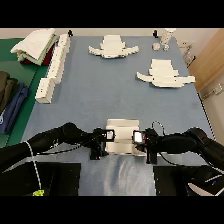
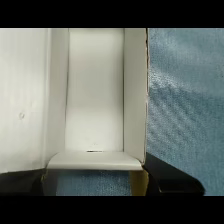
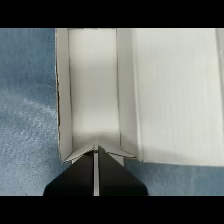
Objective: Fold the box.
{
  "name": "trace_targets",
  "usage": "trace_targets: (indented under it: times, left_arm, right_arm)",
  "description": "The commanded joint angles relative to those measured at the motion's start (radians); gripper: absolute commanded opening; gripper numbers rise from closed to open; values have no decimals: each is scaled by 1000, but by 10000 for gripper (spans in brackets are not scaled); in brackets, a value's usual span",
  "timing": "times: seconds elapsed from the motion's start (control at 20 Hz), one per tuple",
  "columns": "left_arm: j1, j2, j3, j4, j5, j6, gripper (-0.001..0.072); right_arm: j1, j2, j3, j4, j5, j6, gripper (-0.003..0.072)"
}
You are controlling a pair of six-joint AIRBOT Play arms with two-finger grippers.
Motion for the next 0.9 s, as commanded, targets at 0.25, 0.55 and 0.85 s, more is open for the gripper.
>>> trace_targets:
  times: [0.25, 0.55, 0.85]
  left_arm:
    - [0, 0, 1, 0, 0, 0, 496]
    - [0, 0, 1, 0, 0, 0, 497]
    - [0, 0, 1, 0, 0, 0, 496]
  right_arm:
    - [1, -26, 0, 65, 32, -27, 14]
    - [1, -26, 0, 72, 51, -44, 14]
    - [1, -26, 0, 72, 51, -62, 498]
